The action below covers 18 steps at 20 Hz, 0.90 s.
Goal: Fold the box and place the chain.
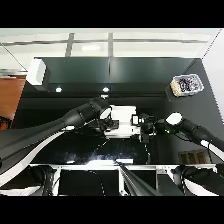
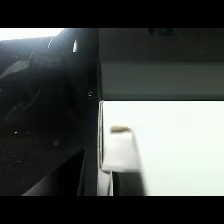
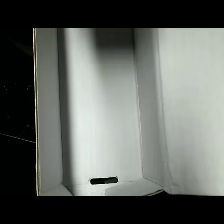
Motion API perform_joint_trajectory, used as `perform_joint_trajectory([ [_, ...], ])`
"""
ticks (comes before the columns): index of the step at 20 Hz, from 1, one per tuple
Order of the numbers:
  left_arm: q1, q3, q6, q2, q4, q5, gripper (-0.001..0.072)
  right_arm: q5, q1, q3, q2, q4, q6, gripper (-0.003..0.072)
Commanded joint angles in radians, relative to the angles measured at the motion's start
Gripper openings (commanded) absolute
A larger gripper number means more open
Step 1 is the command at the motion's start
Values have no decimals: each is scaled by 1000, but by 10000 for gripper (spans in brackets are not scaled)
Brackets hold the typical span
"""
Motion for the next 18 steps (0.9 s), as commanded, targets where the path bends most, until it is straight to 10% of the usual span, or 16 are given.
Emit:
perform_joint_trajectory([
  [1, 0, 1, -4, -1, 1, 15, 194, 0, 1, 0, 0, 0, 0, 228],
  [6, 0, 1, -3, -1, -3, 34, 28, 1, 1, 0, 0, 0, 0, 235],
  [9, 0, 1, -3, -1, -3, 32, 28, -18, 0, 0, 0, -2, 2, 623],
  [18, 0, 1, 28, -1, 0, 13, 29, 47, 0, 1, 161, -224, 124, 640],
])
